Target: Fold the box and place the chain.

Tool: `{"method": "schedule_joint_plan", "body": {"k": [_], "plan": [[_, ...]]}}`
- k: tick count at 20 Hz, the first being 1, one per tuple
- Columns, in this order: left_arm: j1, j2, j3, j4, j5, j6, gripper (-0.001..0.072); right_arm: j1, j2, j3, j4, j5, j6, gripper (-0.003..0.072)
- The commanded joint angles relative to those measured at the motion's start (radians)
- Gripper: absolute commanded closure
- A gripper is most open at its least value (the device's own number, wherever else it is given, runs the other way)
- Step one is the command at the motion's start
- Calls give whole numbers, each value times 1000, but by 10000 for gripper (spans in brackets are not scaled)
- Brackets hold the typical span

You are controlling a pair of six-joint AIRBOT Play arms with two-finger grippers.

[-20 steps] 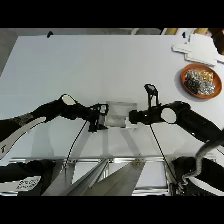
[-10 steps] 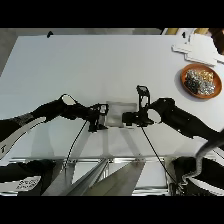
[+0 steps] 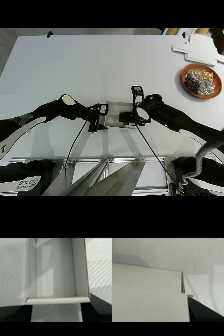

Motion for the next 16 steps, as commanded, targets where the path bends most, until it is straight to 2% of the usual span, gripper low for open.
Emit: {"method": "schedule_joint_plan", "body": {"k": [1, 2, 5, 13, 16], "plan": [[0, 1, 1, 0, 0, 0, 557, 5, -58, 49, -12, 43, 4, 253], [0, 1, 1, 0, 1, 0, 557, 7, -61, 50, -13, 44, 4, 258], [0, 1, 1, 1, 0, 0, 557, 13, -67, 50, -12, 67, 9, 357], [0, 1, 1, 1, 0, 0, 557, 48, -95, 50, -16, 83, 42, 365], [0, 1, 1, 0, 0, 0, 557, 48, -100, 50, -21, 82, 81, 463]]}}
